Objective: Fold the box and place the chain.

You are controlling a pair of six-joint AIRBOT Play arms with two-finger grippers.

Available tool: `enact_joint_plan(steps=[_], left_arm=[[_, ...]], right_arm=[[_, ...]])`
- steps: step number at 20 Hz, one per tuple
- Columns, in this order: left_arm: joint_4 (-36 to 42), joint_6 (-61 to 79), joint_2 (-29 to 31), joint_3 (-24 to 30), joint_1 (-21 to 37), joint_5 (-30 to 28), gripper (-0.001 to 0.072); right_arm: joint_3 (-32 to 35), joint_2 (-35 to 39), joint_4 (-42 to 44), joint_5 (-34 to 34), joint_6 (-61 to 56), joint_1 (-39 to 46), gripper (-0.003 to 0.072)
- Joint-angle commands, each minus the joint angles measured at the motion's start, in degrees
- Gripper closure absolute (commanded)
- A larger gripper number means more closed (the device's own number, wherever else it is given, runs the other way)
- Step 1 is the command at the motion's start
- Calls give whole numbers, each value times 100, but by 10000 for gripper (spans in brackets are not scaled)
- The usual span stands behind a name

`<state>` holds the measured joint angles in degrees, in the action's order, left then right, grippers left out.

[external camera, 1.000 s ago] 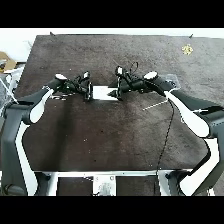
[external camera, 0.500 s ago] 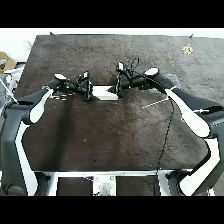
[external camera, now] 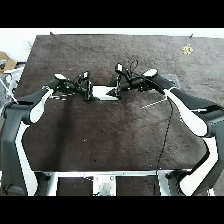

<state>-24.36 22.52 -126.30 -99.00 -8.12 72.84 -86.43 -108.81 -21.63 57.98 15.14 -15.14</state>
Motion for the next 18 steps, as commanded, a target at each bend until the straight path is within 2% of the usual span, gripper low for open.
enact_joint_plan(steps=[1, 5, 9, 10, 12, 13, 14, 18], left_arm=[[0, 0, 4, -4, 0, 2, 435], [-2, 0, 4, -4, 0, 2, 434], [-2, 0, 4, -4, 0, 2, 435], [-2, 0, 4, -4, 0, 0, 435], [0, 0, 4, -4, 0, 2, 435], [0, 0, 4, -4, 0, 0, 434], [0, 0, 4, -4, 0, 2, 435], [-2, 0, 4, -4, 0, 0, 435]], right_arm=[[0, -96, 0, -372, 321, -2, 178], [-2, -57, 7, -688, 614, -2, 178], [-4, 181, 4, -697, 614, -2, 182], [-7, 214, 2, -693, 612, -2, 278], [-9, 181, -24, -697, 612, -2, 294], [-9, 146, -24, -699, 612, -2, 384], [-9, 94, -22, -693, 610, -2, 411], [-7, 22, -24, -487, 564, -2, 425]])
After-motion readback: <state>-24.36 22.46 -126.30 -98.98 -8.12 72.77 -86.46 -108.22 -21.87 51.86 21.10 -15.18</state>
